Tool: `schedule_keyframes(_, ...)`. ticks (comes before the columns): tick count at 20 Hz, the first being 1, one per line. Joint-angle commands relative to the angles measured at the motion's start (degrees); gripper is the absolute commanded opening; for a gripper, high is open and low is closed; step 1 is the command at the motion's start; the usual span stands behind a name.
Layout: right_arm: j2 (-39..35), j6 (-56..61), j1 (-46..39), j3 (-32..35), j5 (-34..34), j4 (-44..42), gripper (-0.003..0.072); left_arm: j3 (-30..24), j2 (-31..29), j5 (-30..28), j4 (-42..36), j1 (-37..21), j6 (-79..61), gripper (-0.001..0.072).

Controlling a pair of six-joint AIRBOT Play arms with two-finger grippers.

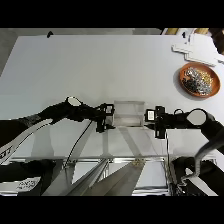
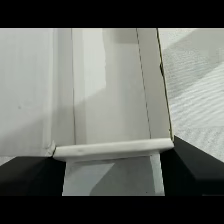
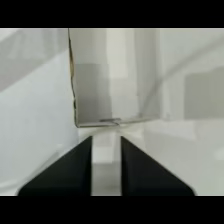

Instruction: Fold the box and place the chain.

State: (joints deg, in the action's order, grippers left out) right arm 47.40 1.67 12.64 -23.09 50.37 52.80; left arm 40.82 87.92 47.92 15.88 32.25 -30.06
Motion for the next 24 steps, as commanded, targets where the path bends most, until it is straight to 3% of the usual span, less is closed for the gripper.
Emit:
schedule_keyframes(1,-7.06,15.96,-0.02,0.0,0.39,5.07,0.0018,0.02,0.02,0.28,0.24,-0.02,-0.15,0.0205)
schedule_keyframes(4,-10.78,27.5,-0.04,-0.39,-0.5,9.97,0.0018,0.02,0.02,0.28,0.24,-0.02,-0.15,0.0205)
schedule_keyframes(7,-10.25,46.88,-0.04,-2.16,-3.91,19.21,0.0018,0.02,0.02,0.28,0.24,-0.02,-0.15,0.0205)
schedule_keyframes(9,-8.22,58.69,-0.04,-2.89,-5.16,25.0,0.0018,0.02,0.02,0.28,0.24,-0.02,-0.15,0.0205)
schedule_keyframes(13,-0.2,75.89,-0.04,-7.17,-0.31,33.83,0.0018,0.02,0.02,0.26,0.24,-0.02,-0.17,0.0205)
schedule_keyframes(19,12.33,75.89,-10.62,-14.6,7.72,28.89,0.0018,0.02,0.02,0.28,0.24,-0.02,-0.15,0.0205)
schedule_keyframes(24,16.41,64.59,-15.91,-11.5,9.35,8.44,0.0018,0.02,0.02,0.28,0.24,-0.02,-0.17,0.0205)
